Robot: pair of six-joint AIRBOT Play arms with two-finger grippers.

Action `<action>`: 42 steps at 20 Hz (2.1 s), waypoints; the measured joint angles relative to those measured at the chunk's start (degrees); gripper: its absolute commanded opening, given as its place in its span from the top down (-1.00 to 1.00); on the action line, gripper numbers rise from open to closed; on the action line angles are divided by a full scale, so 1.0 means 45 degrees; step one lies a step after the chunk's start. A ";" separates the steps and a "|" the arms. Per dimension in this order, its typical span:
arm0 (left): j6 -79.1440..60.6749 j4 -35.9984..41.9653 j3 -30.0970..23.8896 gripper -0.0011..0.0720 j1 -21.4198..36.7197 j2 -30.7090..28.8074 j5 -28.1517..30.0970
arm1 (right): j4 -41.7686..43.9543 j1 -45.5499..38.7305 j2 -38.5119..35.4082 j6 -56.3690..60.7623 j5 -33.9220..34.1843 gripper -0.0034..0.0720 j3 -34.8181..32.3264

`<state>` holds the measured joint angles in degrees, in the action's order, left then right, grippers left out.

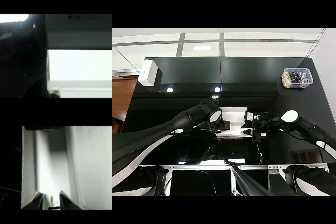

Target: Fold the box and place the chain.

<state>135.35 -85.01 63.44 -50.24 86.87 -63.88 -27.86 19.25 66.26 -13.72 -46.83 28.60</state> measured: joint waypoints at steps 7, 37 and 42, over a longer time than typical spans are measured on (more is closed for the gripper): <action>0.0005 0.0058 0.0005 0.90 0.0000 0.0000 0.0053 | 0.0097 0.0024 0.0024 0.0000 0.0151 -0.07 0.0000; 0.0005 0.0005 0.0005 0.90 0.0000 0.0000 0.0000 | -0.5061 -0.8529 -0.2215 1.8005 -0.3449 0.87 -0.0087; 0.0005 0.0005 0.0005 0.90 0.0000 0.0000 0.0000 | -0.4226 -0.6635 -0.1248 1.8778 -0.3643 0.87 -0.0835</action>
<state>135.37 -84.99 63.46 -50.24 86.87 -63.88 -46.87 -10.61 60.64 70.78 -63.22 24.84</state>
